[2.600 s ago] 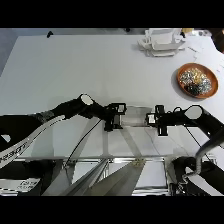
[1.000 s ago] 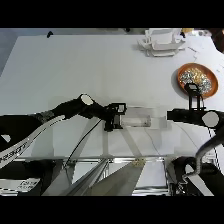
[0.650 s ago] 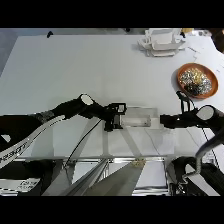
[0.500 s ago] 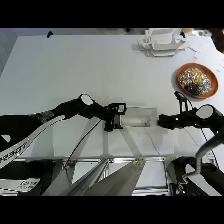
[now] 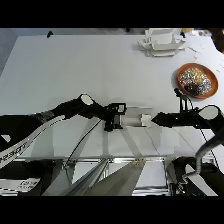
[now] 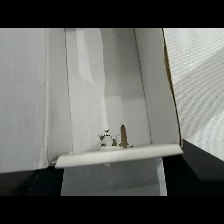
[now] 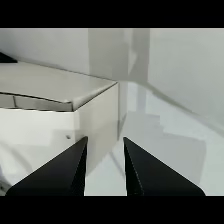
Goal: Fold the box and place the chain.
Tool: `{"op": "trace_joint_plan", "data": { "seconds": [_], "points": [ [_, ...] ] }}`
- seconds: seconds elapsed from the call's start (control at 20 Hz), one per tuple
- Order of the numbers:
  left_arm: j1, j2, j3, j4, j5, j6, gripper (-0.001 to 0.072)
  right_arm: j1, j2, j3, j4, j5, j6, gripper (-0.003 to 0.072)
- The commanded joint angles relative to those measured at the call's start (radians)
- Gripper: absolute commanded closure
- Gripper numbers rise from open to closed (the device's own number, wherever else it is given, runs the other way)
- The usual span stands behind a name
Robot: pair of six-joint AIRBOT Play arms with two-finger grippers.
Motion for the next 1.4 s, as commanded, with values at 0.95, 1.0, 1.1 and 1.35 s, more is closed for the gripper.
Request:
{"op": "trace_joint_plan", "data": {
  "seconds": [0.95, 1.0, 1.1, 1.35],
  "points": [
    [0.0, 0.0, 0.0, 0.0, 0.0, 0.0, 0.0695, 0.394, -0.109, 0.167, -0.389, -0.098, 0.541, 0.0272],
    [0.0, 0.0, 0.0, 0.0, 0.0, 0.0, 0.0695, 0.428, -0.133, 0.191, -0.418, -0.079, 0.586, 0.0273],
    [0.0, 0.0, 0.0, 0.0, 0.0, 0.0, 0.0695, 0.505, -0.182, 0.233, -0.498, -0.049, 0.698, 0.0275],
    [0.0, 0.0, 0.0, 0.0, 0.0, 0.0, 0.0695, 0.638, -0.269, 0.276, -0.624, -0.019, 0.93, 0.0275]
  ]
}}
